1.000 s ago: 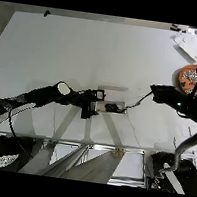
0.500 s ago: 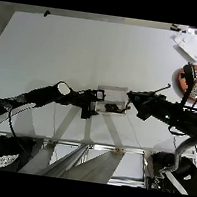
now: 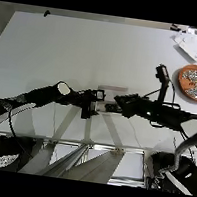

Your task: Fold the box and place the chain.

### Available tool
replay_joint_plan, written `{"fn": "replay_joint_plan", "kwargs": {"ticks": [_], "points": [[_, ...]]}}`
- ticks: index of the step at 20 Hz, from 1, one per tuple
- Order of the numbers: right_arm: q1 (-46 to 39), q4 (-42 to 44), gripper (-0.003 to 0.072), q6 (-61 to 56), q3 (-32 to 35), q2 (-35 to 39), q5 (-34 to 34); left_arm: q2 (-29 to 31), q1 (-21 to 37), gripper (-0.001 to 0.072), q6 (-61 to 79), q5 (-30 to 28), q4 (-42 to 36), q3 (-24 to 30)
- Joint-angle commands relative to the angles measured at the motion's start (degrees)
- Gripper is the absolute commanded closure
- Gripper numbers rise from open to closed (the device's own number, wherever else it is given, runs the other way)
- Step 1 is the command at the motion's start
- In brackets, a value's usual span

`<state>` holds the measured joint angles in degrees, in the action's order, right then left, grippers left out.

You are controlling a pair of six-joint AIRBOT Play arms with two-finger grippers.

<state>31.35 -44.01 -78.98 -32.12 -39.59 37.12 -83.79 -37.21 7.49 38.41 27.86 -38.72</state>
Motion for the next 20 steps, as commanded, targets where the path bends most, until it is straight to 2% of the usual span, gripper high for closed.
{"fn": "replay_joint_plan", "kwargs": {"ticks": [1, 9, 11, 12, 17, 20], "points": [[0.37, 0.31, 0.0668, -0.50, 1.27, -6.12, -0.76, 0.04, -0.02, 0.0395, 0.00, -0.02, 0.00, 0.00], [0.37, 0.31, 0.0657, 0.11, 5.31, -18.43, -7.10, 0.04, -0.02, 0.0395, 0.00, -0.02, 0.00, 0.00], [0.37, 0.35, 0.0505, 3.61, 5.31, -20.81, -8.52, 0.04, -0.02, 0.0395, 0.00, -0.02, 0.00, 0.00], [0.37, 0.52, 0.0477, 4.52, 5.31, -21.35, -9.11, 0.04, -0.02, 0.0395, 0.00, -0.02, 0.00, 0.00], [-0.33, 1.20, 0.0478, 4.52, 5.22, -19.58, -10.05, 0.04, -0.02, 0.0395, 0.00, -0.02, 0.00, 0.00], [-5.46, 0.68, 0.0483, 6.05, 5.22, -11.06, -7.67, 0.04, -0.02, 0.0395, 0.00, -0.02, 0.00, 0.00]]}}
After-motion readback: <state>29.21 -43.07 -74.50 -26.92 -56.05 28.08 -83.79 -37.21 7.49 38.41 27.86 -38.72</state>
